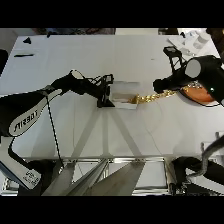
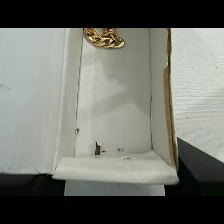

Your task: Fold the box and place the chain.

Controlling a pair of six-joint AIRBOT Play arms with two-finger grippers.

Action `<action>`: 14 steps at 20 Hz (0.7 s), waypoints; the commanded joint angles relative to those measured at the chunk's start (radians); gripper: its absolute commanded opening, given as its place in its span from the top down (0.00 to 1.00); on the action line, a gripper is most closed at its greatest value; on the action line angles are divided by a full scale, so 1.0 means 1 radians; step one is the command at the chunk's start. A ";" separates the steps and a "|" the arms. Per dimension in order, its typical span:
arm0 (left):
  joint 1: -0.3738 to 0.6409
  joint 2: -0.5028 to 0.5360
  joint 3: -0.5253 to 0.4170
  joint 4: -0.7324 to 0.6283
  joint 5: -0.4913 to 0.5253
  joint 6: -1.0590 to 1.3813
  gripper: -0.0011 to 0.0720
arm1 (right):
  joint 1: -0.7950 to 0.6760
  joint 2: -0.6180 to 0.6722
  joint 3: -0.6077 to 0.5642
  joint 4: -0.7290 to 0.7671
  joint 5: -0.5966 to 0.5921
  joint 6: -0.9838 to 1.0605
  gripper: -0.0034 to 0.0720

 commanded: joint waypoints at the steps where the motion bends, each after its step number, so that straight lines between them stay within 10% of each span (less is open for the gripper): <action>1: 0.000 0.000 0.000 0.000 0.000 0.000 0.63 | -0.010 -0.082 -0.003 -0.026 0.014 0.236 0.23; 14: 0.000 0.000 0.000 0.000 0.000 0.000 0.63 | -0.010 -0.313 -0.003 -0.051 -0.161 0.719 0.25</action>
